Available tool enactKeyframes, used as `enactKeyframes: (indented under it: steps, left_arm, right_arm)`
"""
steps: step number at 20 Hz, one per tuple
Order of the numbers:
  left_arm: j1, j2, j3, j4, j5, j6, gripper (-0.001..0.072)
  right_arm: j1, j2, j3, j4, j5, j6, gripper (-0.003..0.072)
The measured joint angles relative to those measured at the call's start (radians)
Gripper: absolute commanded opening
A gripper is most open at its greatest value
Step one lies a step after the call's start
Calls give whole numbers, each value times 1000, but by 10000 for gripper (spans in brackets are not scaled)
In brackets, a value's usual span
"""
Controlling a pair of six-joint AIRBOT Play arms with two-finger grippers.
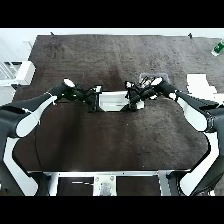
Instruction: Fold the box and place the chain.
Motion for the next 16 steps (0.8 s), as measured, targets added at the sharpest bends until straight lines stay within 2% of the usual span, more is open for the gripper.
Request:
enactKeyframes:
  steps: [6, 7, 8, 9, 16]
  left_arm:
    - [0, 0, 0, 3, -1, -1, 469]
    - [0, 0, 0, 3, -1, -1, 468]
    - [0, 0, 0, 3, -2, -1, 469]
    - [0, 0, 0, 5, -11, -2, 469]
    - [-2, 0, 0, 5, -1, 0, 469]
  right_arm:
    - [0, 0, 0, 1, -1, 0, 541]
    - [0, 0, 0, 1, 0, 0, 559]
    - [0, 0, 1, 1, 1, 0, 678]
    - [0, 0, 3, -2, 8, 7, 703]
    - [-5, 29, 8, -106, 5, 84, 703]
